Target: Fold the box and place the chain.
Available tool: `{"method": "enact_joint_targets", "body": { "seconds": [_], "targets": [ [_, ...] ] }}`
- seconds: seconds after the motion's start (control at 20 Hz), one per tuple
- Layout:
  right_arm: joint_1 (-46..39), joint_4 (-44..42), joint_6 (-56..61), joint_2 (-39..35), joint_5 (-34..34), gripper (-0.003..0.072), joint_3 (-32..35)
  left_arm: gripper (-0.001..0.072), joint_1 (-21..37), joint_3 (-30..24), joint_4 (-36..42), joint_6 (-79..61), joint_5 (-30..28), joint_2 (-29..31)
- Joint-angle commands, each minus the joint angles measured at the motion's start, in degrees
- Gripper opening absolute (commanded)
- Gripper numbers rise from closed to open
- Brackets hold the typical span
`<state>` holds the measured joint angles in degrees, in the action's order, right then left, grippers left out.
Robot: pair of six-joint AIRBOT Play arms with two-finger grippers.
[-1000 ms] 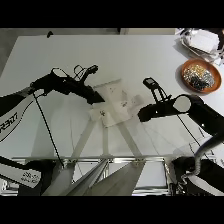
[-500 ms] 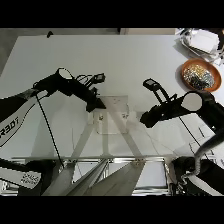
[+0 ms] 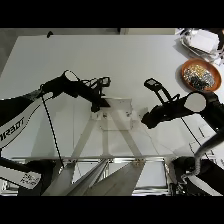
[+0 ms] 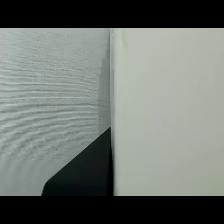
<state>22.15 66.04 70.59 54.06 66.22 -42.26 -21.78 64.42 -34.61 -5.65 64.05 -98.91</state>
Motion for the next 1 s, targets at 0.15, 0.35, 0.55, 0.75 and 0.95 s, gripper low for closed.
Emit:
{"method": "enact_joint_targets", "body": {
  "seconds": [0.15,0.35,0.55,0.75,0.95],
  "targets": [
    [0.04,0.44,-0.11,-0.07,-1.33,0.0370,-0.07,0.0002,-0.24,0.00,0.11,-0.76,-3.50,-0.31],
    [0.04,1.42,-0.11,-0.07,-1.29,0.0370,-0.07,0.0003,-1.07,0.00,-1.90,-0.74,-3.67,-0.31],
    [0.04,1.42,-0.13,-0.07,-1.27,0.0369,-0.07,0.0013,-1.66,0.00,-3.80,-0.52,-3.78,-0.28],
    [0.04,1.38,-2.62,-0.07,-1.33,0.0362,-0.07,0.0012,-1.42,0.00,-3.67,-0.48,-3.63,-0.28],
    [0.07,0.66,-17.64,0.17,-1.03,0.0020,-0.02,0.0012,-1.46,0.00,-3.63,-0.50,-3.63,-0.28]
  ]
}}
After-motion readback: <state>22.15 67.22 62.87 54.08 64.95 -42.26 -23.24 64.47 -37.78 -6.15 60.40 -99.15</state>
